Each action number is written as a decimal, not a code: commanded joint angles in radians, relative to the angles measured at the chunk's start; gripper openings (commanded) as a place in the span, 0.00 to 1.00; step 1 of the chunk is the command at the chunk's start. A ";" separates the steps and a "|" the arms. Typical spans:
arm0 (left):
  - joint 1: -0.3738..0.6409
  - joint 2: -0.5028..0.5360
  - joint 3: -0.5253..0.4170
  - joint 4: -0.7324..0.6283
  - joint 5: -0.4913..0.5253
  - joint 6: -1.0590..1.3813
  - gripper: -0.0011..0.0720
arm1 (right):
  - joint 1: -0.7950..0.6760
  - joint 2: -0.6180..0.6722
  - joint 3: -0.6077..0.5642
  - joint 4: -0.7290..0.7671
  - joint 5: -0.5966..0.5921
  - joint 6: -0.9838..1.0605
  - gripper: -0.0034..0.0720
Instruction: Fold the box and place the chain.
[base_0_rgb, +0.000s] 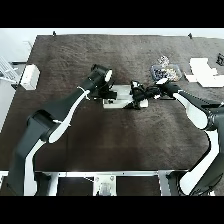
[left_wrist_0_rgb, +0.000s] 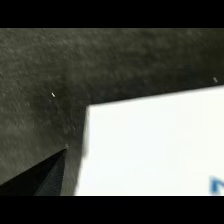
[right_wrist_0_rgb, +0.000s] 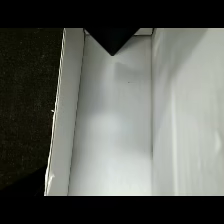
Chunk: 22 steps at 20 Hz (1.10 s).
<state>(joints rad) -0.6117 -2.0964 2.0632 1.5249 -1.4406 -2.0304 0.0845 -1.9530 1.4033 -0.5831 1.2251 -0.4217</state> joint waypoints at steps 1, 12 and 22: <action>0.002 0.021 0.011 0.008 -0.016 0.037 0.77 | -0.001 0.000 0.000 -0.001 0.000 0.002 0.84; 0.056 0.203 0.006 0.012 -0.174 0.206 0.77 | -0.001 0.000 0.000 -0.001 -0.001 0.002 0.84; 0.314 0.304 -0.303 -0.532 0.180 1.236 0.77 | -0.002 0.000 0.000 -0.001 -0.001 0.002 0.84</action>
<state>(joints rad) -0.3676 -1.8019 1.8759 1.2041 -1.3846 -1.1881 0.0826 -1.9530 1.4033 -0.5842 1.2243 -0.4202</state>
